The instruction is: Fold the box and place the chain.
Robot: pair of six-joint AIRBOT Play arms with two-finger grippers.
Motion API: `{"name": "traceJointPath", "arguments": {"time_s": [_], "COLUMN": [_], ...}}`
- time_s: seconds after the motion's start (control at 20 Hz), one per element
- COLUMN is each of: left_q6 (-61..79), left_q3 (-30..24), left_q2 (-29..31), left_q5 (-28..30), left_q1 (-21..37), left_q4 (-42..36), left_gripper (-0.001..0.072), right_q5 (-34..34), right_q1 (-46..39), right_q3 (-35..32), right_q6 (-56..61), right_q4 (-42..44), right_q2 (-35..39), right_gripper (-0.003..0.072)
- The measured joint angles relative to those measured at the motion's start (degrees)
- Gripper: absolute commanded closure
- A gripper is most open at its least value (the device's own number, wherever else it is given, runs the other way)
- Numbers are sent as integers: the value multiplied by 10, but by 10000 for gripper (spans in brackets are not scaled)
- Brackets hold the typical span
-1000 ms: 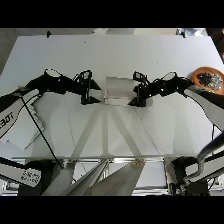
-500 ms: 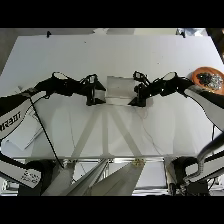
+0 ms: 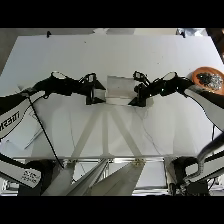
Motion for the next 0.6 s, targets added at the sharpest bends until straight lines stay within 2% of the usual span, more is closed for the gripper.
{"name": "traceJointPath", "arguments": {"time_s": [0.3, 0.6], "left_q6": [44, 15], "left_q3": [7, 66], "left_q2": [-12, -49], "left_q5": [-32, -92], "left_q1": [26, 26], "left_q4": [-22, -13], "left_gripper": [11, 11], "right_q5": [0, 0], "right_q1": [0, 0], "right_q3": [0, 0], "right_q6": [0, 0], "right_q4": [0, 0], "right_q2": [0, 0], "right_gripper": [287, 287]}}
